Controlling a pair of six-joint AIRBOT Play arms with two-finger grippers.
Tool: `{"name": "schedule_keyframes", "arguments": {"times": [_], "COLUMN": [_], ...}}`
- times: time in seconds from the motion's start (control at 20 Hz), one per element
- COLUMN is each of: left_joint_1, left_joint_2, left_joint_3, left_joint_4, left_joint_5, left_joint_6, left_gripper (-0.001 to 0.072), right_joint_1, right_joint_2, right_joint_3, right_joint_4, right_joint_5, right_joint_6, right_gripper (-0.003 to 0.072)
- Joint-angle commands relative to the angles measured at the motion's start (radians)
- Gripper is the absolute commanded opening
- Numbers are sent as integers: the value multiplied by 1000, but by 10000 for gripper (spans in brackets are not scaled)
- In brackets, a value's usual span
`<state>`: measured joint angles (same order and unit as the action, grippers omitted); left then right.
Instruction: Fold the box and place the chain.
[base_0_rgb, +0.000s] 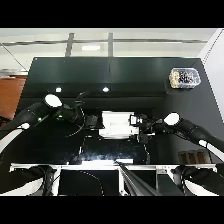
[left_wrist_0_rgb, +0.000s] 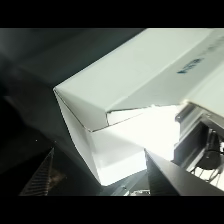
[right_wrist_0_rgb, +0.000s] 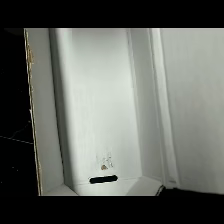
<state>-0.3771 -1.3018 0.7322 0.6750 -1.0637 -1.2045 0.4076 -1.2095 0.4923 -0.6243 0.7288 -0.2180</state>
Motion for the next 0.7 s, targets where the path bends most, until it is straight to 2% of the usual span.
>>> {"name": "schedule_keyframes", "arguments": {"times": [0.0, 0.1, 0.25, 0.4, 0.65], "left_joint_1": [-77, -118, -158, -183, -191], "left_joint_2": [0, -1, -2, -2, -2], "left_joint_3": [9, 10, 13, 15, 24], "left_joint_4": [53, 53, 55, 63, 113], "left_joint_5": [99, 173, 223, 227, 221], "left_joint_6": [-87, -125, -169, -206, -268], "left_gripper": [619, 619, 619, 616, 560], "right_joint_1": [0, 0, 0, 0, 0], "right_joint_2": [0, 0, 0, 0, 0], "right_joint_3": [0, 0, 0, 0, 0], "right_joint_4": [0, 0, 0, 0, 0], "right_joint_5": [-2, -9, -11, -13, -16], "right_joint_6": [0, 0, 0, 0, 0], "right_gripper": [533, 533, 532, 533, 533]}}
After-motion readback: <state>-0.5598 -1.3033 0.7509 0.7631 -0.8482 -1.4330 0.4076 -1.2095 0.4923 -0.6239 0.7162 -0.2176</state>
